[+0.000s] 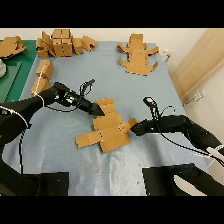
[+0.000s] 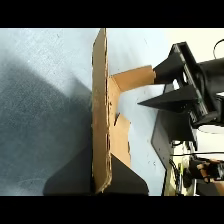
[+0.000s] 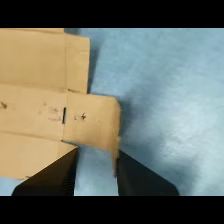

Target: Fold the box.

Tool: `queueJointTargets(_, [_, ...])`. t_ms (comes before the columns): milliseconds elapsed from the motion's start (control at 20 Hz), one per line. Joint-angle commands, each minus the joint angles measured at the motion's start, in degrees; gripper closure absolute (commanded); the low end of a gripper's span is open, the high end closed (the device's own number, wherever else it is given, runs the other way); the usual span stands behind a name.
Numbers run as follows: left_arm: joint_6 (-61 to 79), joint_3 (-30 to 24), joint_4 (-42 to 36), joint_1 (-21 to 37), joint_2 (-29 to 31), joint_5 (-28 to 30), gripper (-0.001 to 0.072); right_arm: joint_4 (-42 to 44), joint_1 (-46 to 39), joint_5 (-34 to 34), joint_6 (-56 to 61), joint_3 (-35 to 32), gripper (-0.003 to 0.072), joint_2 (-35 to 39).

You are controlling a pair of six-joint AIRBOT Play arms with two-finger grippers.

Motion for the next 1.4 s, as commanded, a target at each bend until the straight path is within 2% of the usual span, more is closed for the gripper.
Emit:
queueJointTargets(0, [2.99, 0.0, 0.07, -0.96, 0.24, 0.02, 0.0697, -1.97, -1.7, 9.11, 4.96, 0.26, 0.0323, 0.04])
queueJointTargets(50, [4.26, -0.02, 0.09, -1.64, 0.57, -0.81, 0.0697, -1.9, -2.69, 11.08, 7.3, 0.42, 0.0353, 0.07])
queueJointTargets(150, [7.13, -0.02, 0.09, -4.04, 2.05, -3.54, 0.0697, -1.88, -4.61, 11.02, 9.57, 0.85, 0.0485, 0.17])
queueJointTargets(250, [9.73, -0.02, 0.11, -7.08, 4.52, -4.17, 0.0697, -1.53, -5.55, 9.73, 9.92, 1.46, 0.0513, 0.17])
queueJointTargets(300, [10.99, -0.02, 0.26, -8.61, 6.05, -4.42, 0.0698, -1.46, -5.6, 9.42, 9.88, 1.86, 0.065, 0.17])
queueJointTargets(350, [12.22, -0.04, 0.94, -9.99, 7.58, -4.31, 0.0698, -1.2, -5.55, 9.42, 9.9, 2.1, 0.0684, 0.17])
queueJointTargets(500, [17.25, -0.79, 2.36, -12.76, 11.45, -3.15, 0.0697, 0.57, -5.55, 9.16, 9.97, 2.21, 0.0685, 0.17])
queueJointTargets(600, [21.33, -2.67, 2.97, -12.76, 12.81, 0.46, 0.0697, 0.74, -5.55, 9.03, 10.8, 2.23, 0.0685, 0.17])
queueJointTargets(800, [28.11, -7.96, 3.1, -9.55, 12.94, 6.25, 0.0697, 1.6, -5.44, 6.69, 12.94, 2.49, 0.0685, 0.55])
queueJointTargets(1050, [34.29, -10.1, 0.7, -5.77, 13.86, 6.8, 0.0697, 2.27, -5.33, 4.94, 16.44, 2.49, 0.0685, 1.18])
queueJointTargets(1200, [36.15, -11.91, 0.7, -5.66, 17.49, 6.8, 0.0698, 3.17, -5.33, 4.15, 17.4, 2.49, 0.0685, 1.18])
queueJointTargets(1350, [41.24, -18.27, -2.91, -5.77, 23.21, 10.36, 0.0698, 3.61, -5.33, 4.04, 17.42, 2.49, 0.0685, 1.18])
